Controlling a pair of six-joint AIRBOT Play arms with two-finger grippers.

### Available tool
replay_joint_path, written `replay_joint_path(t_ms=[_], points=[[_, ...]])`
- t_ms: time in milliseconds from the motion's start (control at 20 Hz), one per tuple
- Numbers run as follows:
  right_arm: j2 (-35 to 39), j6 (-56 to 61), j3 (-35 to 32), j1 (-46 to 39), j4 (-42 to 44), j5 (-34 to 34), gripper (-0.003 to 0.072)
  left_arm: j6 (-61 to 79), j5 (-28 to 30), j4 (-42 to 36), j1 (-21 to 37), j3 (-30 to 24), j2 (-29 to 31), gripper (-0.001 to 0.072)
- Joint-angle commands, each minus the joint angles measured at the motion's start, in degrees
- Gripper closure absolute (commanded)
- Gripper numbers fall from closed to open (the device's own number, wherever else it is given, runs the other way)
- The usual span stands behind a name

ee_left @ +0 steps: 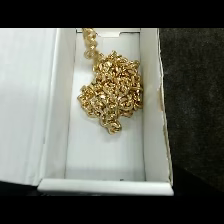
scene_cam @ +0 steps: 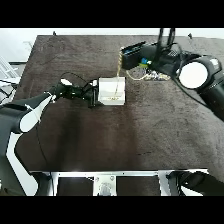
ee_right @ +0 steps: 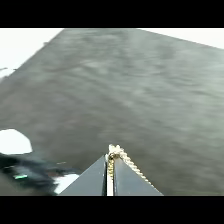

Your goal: Fold the box and place the chain.

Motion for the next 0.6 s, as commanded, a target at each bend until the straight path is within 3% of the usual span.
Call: replay_joint_path(t_ms=[0, 200, 400, 550], points=[[-1.1, 5.6, -0.6, 5.8, -3.7, -4.5, 0.0682, 0.0, 0.0, 0.0, 0.0, 0.0, 0.0, 0.042], [-4.7, 9.3, -2.2, 5.8, -4.2, -5.0, 0.0682, 0.0, 0.0, 0.0, 0.0, 0.0, 0.0, 0.042], [-9.0, 9.9, -6.3, 5.5, -4.2, -11.6, 0.0682, 0.0, 0.0, 0.0, 0.0, 0.0, 0.0, 0.042], [-12.3, 11.5, -8.4, 5.5, -4.2, -12.3, 0.0682, 0.0, 0.0, 0.0, 0.0, 0.0, 0.0, 0.042]])
